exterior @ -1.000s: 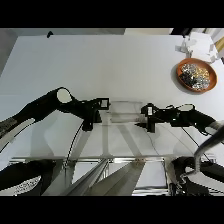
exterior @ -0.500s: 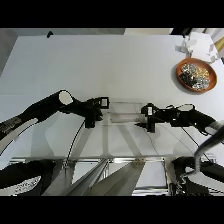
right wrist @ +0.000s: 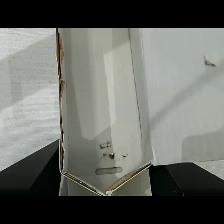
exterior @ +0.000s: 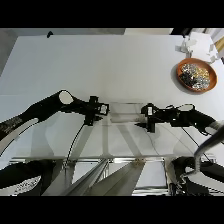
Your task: Fold the box and place the chain.
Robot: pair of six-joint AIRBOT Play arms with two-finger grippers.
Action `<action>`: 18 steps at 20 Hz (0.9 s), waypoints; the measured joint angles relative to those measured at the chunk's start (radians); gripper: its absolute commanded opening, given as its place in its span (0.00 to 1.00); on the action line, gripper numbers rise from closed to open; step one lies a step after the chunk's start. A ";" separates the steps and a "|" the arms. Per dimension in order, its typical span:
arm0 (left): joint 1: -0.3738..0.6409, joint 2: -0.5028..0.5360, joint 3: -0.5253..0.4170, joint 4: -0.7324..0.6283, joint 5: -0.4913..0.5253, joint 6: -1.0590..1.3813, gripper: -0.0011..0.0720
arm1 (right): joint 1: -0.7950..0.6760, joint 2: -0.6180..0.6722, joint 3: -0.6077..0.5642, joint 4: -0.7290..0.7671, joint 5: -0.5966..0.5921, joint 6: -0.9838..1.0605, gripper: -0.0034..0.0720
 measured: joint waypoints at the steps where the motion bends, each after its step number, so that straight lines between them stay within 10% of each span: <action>1: -0.001 -0.002 0.000 -0.006 0.001 0.015 0.49 | 0.000 0.000 0.000 0.000 0.000 0.000 0.57; 18: -0.048 -0.024 0.000 -0.119 -0.008 0.114 0.28 | 0.000 0.000 0.000 0.000 0.000 0.000 0.57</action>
